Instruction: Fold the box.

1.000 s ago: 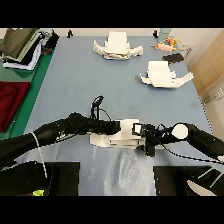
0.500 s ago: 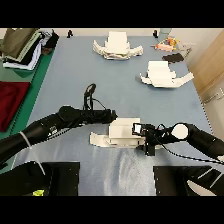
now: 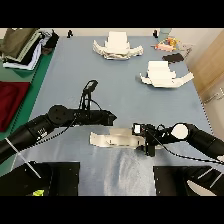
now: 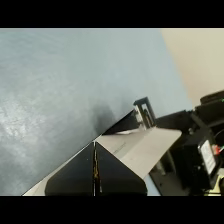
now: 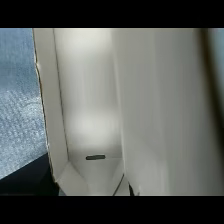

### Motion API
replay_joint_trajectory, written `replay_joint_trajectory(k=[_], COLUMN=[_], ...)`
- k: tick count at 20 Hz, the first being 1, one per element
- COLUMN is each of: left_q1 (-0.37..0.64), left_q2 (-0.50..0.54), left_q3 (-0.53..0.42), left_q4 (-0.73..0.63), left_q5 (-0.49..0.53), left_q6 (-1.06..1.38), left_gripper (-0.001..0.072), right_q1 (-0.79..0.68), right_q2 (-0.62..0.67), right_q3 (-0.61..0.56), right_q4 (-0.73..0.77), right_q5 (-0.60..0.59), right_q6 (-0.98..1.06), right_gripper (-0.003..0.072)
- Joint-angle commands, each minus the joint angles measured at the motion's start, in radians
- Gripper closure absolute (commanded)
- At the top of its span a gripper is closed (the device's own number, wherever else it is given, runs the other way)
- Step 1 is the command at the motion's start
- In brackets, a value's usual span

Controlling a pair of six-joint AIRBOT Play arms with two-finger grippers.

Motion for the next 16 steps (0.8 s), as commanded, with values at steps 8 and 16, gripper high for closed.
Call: replay_joint_trajectory(k=[8,16], left_q1=[0.231,0.133], left_q2=[0.034,0.036], left_q3=[0.001,0.001], left_q4=[0.279,0.418], left_q5=[-0.352,-0.478], left_q6=[0.014,0.292], left_gripper=[0.0697,0.0405], right_q1=[0.000,0.001], right_q2=[0.001,0.001], right_q3=[0.001,0.001], right_q4=[0.013,0.013], right_q5=[-0.014,-0.011], right_q6=[0.001,0.001], right_gripper=[0.0244,0.0244])
